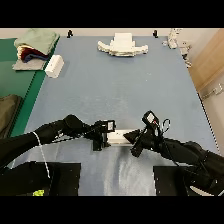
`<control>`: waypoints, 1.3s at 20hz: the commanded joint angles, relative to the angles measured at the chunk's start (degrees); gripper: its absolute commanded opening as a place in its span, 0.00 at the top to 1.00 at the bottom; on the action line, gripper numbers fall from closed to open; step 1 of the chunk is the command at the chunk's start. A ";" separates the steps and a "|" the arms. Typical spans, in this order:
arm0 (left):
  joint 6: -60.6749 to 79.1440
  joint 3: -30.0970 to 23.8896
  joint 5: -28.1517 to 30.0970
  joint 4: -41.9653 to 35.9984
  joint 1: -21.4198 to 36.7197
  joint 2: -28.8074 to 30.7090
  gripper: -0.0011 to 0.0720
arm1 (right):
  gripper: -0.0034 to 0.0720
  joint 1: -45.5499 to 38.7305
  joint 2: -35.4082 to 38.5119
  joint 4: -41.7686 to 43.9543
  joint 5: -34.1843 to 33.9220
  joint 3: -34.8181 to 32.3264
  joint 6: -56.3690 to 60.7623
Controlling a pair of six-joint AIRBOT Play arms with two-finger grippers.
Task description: Fold the box.
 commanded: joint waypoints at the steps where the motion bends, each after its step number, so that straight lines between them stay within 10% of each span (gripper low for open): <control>1: 0.00 0.07 0.02 0.02 0.00 0.00 0.38 | 0.95 2.43 -0.96 0.55 4.33 -3.23 4.26; 18: -0.02 0.07 0.02 0.02 0.00 0.00 0.38 | 0.95 2.99 -3.26 -0.61 5.79 -3.32 4.17; 26: -0.02 0.07 0.02 0.02 0.00 0.00 0.38 | 0.95 1.99 -0.96 -14.84 6.36 0.63 4.07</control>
